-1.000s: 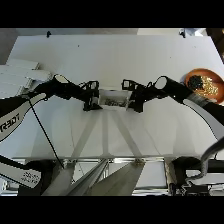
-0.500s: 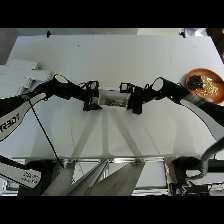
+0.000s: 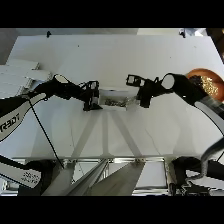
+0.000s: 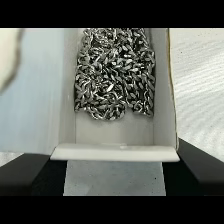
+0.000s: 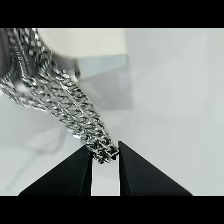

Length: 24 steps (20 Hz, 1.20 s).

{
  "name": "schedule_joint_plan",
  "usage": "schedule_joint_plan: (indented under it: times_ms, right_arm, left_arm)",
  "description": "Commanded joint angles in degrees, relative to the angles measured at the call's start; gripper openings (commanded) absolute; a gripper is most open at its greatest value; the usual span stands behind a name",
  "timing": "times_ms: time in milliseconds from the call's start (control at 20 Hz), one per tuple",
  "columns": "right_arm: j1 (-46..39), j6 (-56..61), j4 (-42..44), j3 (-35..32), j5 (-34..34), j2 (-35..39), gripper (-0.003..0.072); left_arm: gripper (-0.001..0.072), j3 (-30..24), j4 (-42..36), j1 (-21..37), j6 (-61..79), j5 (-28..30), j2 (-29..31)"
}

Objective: Fold the box and place the chain.

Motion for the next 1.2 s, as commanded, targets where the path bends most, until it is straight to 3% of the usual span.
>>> schedule_joint_plan:
  times_ms: [0,200,350,500,550,600,650,850,950,1150]
  right_arm:
    - [0.48,0.98,12.68,0.07,-0.02,4.0,0.0011]
    - [5.75,-2.86,23.69,0.07,-0.96,4.63,0.0011]
    - [9.84,-3.28,23.91,0.07,-7.89,3.26,0.0013]
    - [10.86,-1.97,23.71,0.07,-7.78,1.42,0.0016]
    - [11.21,-0.59,22.95,0.07,-7.3,1.16,0.0074]
    - [11.37,-0.07,22.43,0.07,-7.04,1.14,0.0254]
    - [11.34,-0.07,22.51,0.11,-7.1,1.18,0.0367]
    - [11.34,0.04,25.05,0.31,-5.05,3.72,0.0354]
    - [10.64,4.2,24.98,1.07,-4.52,6.43,0.0292]
    - [5.57,12.07,24.79,10.14,2.43,5.35,0.0293]
  left_arm:
    - [0.028,0.04,0.02,0.02,0.0,0.0,0.04]
    - [0.028,0.04,0.02,0.02,0.0,0.0,0.04]
    - [0.028,0.04,0.02,0.02,0.0,0.0,0.04]
    - [0.028,0.04,0.0,0.02,0.0,0.0,0.04]
    - [0.028,0.04,0.02,0.02,0.0,0.0,0.04]
    - [0.028,0.04,0.02,0.02,0.02,0.0,0.04]
    - [0.028,0.04,0.0,0.02,0.02,0.0,0.04]
    - [0.028,0.04,0.02,0.02,0.02,0.0,0.04]
    - [0.028,0.04,0.02,0.02,0.02,0.0,0.04]
    - [0.028,0.04,0.02,0.02,0.0,0.0,0.04]
